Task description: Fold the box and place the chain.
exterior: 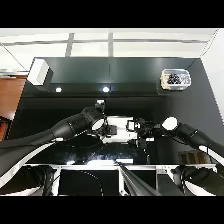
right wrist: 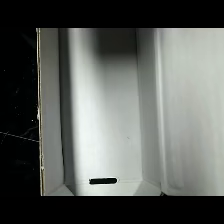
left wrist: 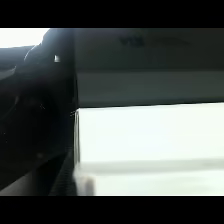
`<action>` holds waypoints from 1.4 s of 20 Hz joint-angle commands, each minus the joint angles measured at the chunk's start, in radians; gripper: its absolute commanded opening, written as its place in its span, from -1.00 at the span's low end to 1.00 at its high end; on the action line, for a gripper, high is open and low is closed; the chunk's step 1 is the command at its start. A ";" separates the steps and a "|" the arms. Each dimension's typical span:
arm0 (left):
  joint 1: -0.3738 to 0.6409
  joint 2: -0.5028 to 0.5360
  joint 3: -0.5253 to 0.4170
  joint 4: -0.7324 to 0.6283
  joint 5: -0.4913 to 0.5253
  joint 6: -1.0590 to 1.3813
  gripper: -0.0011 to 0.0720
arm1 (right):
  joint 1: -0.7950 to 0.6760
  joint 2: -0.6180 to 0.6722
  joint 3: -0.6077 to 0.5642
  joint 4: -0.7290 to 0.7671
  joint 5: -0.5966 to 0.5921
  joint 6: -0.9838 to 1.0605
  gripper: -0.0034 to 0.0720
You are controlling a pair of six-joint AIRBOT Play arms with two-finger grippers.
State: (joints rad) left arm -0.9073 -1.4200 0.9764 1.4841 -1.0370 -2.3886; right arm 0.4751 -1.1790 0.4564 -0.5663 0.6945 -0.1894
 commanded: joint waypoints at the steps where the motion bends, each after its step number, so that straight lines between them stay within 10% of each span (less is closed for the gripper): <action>1: 0.001 0.000 0.015 0.021 -0.032 -0.002 0.21 | 0.001 0.000 0.000 0.000 0.000 0.002 0.36; 4: 0.001 -0.001 0.015 0.027 -0.048 -0.016 0.07 | 0.001 0.000 0.000 0.000 0.000 0.002 0.36; 7: 0.001 -0.001 0.015 0.025 -0.042 -0.021 -0.91 | 0.001 0.000 0.000 0.000 0.000 0.002 0.36; 10: 0.000 -0.002 0.015 0.027 -0.047 -0.016 -0.91 | 0.001 0.000 0.000 0.000 0.000 0.002 0.36; 12: 0.000 -0.002 0.015 0.029 -0.046 -0.016 -0.91 | 0.001 0.003 0.000 0.001 0.001 0.017 0.77; 20: -0.001 0.001 0.015 0.056 -0.083 -0.021 -0.91 | -0.058 0.192 0.039 -0.269 0.200 0.291 0.77; 28: -0.001 0.000 0.015 0.052 -0.072 -0.021 -0.90 | -0.034 0.174 0.035 -0.281 0.143 0.238 0.77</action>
State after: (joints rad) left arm -0.9077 -1.4200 0.9913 1.5383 -1.1160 -2.4084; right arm 0.4278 -0.9993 0.4927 -0.8474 0.8597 0.0689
